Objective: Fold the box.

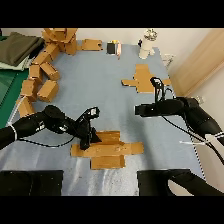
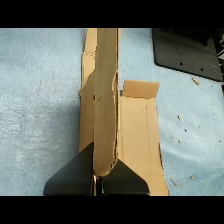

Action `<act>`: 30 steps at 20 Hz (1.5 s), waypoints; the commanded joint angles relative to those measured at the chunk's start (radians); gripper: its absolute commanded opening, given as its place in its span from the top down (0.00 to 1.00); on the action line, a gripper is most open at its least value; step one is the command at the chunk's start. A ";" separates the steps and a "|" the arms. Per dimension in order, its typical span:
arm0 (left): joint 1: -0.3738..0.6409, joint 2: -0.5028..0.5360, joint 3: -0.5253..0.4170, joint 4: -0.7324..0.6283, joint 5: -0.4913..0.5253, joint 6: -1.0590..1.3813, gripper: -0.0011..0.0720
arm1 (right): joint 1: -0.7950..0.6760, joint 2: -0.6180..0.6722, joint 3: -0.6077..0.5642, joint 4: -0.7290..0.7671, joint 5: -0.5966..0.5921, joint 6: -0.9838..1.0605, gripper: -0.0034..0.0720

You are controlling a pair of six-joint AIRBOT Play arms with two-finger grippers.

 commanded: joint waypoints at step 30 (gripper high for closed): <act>0.000 0.000 0.082 0.093 -0.065 -0.180 0.97 | 0.647 0.306 -0.092 -0.251 -0.418 0.381 0.96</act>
